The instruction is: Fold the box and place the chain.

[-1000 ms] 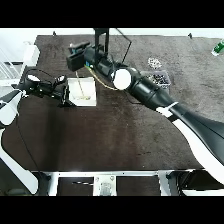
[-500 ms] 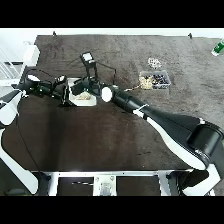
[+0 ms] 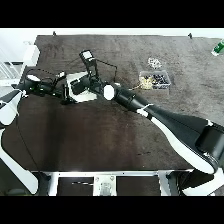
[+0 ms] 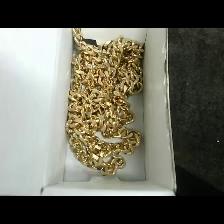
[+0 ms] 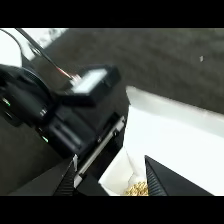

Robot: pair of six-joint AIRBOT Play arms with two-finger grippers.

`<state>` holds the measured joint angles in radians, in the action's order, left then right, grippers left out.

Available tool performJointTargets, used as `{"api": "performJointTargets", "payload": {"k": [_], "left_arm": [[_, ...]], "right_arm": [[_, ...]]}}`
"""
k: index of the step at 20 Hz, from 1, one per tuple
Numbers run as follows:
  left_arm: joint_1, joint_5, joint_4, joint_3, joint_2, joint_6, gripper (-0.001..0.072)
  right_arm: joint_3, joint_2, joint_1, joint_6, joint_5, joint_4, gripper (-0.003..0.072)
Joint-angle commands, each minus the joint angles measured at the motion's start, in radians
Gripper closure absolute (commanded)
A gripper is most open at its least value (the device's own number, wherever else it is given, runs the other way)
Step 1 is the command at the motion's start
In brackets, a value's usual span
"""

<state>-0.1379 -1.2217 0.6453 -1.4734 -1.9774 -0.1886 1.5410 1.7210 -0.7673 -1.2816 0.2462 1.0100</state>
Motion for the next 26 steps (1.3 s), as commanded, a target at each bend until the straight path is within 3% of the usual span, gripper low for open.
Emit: {"api": "performJointTargets", "payload": {"k": [1, 6, 19, 21, 24, 26], "left_arm": [[-0.001, 0.01, 0.002, 0.0, -0.001, 0.008, 0.0182], [-0.001, 0.01, 0.002, 0.0, -0.001, 0.005, 0.0182], [-0.001, -0.024, -0.005, 0.0, 0.004, 0.005, 0.0182], [-0.001, -0.087, 0.0, -0.001, 0.005, -0.056, 0.0182], [-0.001, -0.286, 0.01, 0.0, 0.005, -0.293, 0.0182], [-0.001, -0.315, 0.009, 0.0, 0.004, -0.343, 0.0182]], "right_arm": [[-0.001, -0.066, 0.034, 0.011, 0.05, 0.004, 0.0192], [-0.009, -0.146, 0.166, 0.01, 0.16, 0.003, 0.0192], [-0.284, -0.212, 0.36, 0.006, 0.127, 0.003, 0.0193], [-0.303, -0.212, 0.381, 0.006, 0.121, 0.003, 0.0193], [-0.332, -0.212, 0.402, 0.006, 0.116, 0.002, 0.0193], [-0.361, -0.212, 0.414, -0.002, 0.103, 0.002, 0.0193]]}}
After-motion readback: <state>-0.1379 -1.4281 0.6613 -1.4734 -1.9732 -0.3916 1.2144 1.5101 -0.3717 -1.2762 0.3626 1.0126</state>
